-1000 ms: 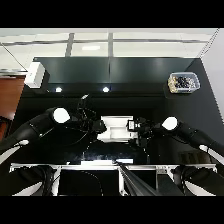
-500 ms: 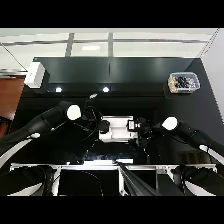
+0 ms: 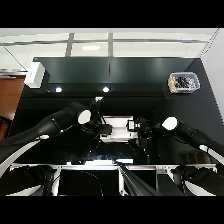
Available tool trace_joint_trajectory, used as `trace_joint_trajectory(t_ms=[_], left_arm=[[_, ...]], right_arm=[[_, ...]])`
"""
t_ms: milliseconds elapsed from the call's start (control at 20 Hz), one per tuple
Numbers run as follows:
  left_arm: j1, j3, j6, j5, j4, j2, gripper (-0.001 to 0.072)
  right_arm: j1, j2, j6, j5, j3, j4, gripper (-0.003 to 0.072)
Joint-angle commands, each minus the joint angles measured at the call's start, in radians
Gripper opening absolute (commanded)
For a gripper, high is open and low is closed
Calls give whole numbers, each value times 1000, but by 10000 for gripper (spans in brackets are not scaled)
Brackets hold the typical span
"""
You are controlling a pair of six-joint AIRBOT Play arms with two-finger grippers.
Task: Fold the box and place the chain.
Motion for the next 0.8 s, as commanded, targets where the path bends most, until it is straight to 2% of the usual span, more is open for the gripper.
trace_joint_trajectory(t_ms=[0,200,350,400,450,750], left_arm=[[-52,61,-124,-25,105,-42,506],[-72,113,-214,-85,127,-86,505],[-106,137,-338,-119,222,-98,504],[-111,137,-365,-113,221,-98,451],[-111,137,-372,-101,212,-98,340],[-111,135,-406,-98,191,-121,336]], right_arm=[[1,0,0,0,0,0,193],[1,0,0,0,0,0,193],[1,0,0,0,0,0,193],[1,0,0,0,0,0,193],[1,0,0,0,0,0,193],[1,0,0,1,0,0,193]])
